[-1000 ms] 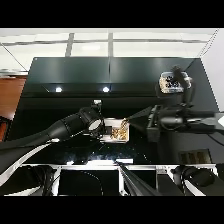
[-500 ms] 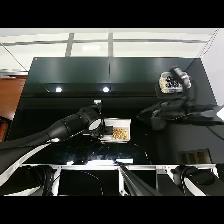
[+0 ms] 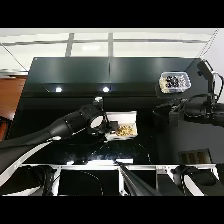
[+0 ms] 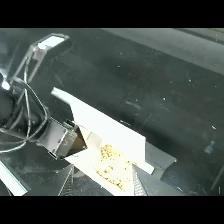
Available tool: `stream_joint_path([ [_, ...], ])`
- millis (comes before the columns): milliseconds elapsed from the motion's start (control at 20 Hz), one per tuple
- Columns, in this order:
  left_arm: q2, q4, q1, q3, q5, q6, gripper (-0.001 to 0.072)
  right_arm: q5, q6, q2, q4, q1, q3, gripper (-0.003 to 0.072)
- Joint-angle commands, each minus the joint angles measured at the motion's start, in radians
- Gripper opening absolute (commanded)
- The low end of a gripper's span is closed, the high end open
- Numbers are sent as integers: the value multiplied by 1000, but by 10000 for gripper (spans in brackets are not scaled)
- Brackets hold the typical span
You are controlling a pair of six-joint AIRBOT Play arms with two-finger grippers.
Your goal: Fold the box and place the chain.
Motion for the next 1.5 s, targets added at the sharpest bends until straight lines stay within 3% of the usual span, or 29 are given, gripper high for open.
stream_joint_path([
  [0, 23, 114, 1, 97, -140, 158, 556, -3, 0, 3, -2, -7, 1, 433],
  [100, 79, 177, 1, 146, -249, 370, 556, -13, 0, 3, -2, -7, 1, 433],
  [200, 164, 191, 19, 128, -346, 636, 556, -26, 0, 3, -5, -7, 1, 433],
  [300, 243, 185, 147, 62, -480, 732, 557, -31, 0, 3, -6, -7, 1, 433],
  [350, 298, 117, 254, 4, -459, 767, 557, -31, -1, 3, -7, -7, 0, 432],
  [400, 358, -23, 361, -65, -378, 851, 557, -32, -1, 3, -9, -7, 0, 433],
  [500, 455, -470, 576, -243, -188, 1173, 557, -45, -1, 3, -9, -7, -2, 433],
  [600, 481, -840, 701, -438, -88, 1613, 561, -63, -1, 3, -10, -7, -2, 433],
  [650, 475, -922, 716, -520, -36, 1784, 593, -66, -1, 3, -9, -7, -2, 433],
  [700, 465, -956, 709, -578, 17, 1963, 717, -64, -2, 3, -10, -7, -2, 433],
  [900, 422, -958, 596, -636, 148, 2617, 717, -63, -1, 3, -26, -7, -2, 432],
  [1050, 360, -918, 502, -629, 279, 2678, 714, -54, 0, 3, -32, -7, -2, 433],
  [1200, 233, -917, 482, -568, 206, 2648, 714, -56, -1, 3, -32, -7, -2, 433],
  [1450, 157, -994, 446, -484, 201, 2713, 714, -63, -1, 3, -32, -7, -2, 433],
])
